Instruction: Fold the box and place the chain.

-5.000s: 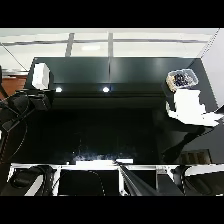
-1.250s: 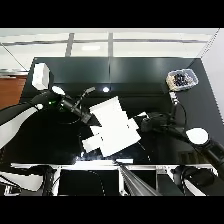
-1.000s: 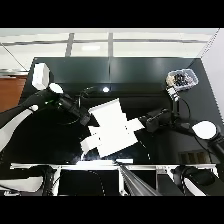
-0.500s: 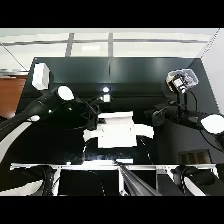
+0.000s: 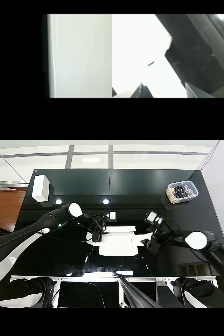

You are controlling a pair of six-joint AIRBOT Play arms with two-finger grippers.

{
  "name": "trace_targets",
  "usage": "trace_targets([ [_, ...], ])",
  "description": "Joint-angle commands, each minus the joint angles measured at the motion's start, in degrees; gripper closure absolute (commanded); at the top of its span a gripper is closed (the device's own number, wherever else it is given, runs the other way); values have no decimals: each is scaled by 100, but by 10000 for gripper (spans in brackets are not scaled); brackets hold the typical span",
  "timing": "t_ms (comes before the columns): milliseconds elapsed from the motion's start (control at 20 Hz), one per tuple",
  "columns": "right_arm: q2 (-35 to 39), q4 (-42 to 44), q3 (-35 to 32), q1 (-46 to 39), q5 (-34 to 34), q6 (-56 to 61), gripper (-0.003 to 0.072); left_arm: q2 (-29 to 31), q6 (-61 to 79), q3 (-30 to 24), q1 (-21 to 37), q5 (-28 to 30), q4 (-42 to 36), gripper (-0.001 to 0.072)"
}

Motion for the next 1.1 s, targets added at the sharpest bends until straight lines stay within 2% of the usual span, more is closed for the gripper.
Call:
trace_targets([
  [0, -262, -179, -269, 219, -271, -1069, 53, -79, 20, -4, -4, 66, 114, 680],
  [150, -470, -168, -321, 219, 133, -1910, 53, -79, 20, -4, -4, 66, 153, 680],
  [300, -608, -66, -321, 219, 205, -2245, 53, -81, 20, -4, -4, 66, 153, 680],
  [500, -859, 966, -326, 341, 310, -2806, 53, -79, 20, -4, -4, 66, 151, 681],
  [650, -981, 1176, -339, 612, 46, -2811, 53, -79, 22, -4, -4, 76, 151, 680],
  [850, -1069, 1829, -367, 752, -730, -2645, 53, -79, 20, -4, -4, 66, 151, 680],
  [1050, -848, 1655, -127, 533, -763, -2457, 53, -79, 20, -4, -4, 66, 151, 680],
])
